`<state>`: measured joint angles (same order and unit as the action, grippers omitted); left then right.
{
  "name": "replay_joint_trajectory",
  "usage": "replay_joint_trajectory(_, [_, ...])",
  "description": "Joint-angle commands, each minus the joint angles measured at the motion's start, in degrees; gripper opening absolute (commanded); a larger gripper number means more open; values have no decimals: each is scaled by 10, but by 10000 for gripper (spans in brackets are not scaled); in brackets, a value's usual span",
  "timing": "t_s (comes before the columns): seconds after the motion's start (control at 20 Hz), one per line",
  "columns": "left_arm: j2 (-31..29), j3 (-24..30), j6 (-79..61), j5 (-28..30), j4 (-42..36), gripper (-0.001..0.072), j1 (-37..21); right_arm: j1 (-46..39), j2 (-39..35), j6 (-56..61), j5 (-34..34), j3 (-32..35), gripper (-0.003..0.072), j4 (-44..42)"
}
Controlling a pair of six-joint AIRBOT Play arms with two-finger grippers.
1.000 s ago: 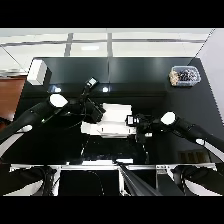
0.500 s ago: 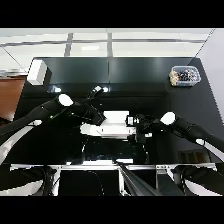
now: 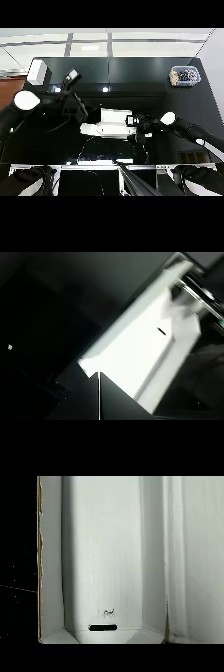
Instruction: Fold the box and place the chain.
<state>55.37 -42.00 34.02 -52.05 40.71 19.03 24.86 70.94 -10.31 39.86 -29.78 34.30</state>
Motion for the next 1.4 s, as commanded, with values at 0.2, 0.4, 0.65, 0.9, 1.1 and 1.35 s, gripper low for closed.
replay_joint_trajectory(0.2, [-48,133,-313,7,35,597,7,0,0,0,0,0,71,0])
replay_joint_trajectory(0.4, [-2,134,-480,53,32,711,48,0,0,0,0,0,71,0])
replay_joint_trajectory(0.65, [68,134,-535,91,29,711,65,0,0,0,0,0,71,0])
replay_joint_trajectory(0.9, [97,126,-516,94,10,711,49,0,0,0,0,0,71,0])
replay_joint_trajectory(1.1, [106,123,-516,94,-76,710,52,0,0,0,0,0,71,0])
replay_joint_trajectory(1.35, [110,114,-516,96,-63,480,64,0,0,0,0,0,71,0])
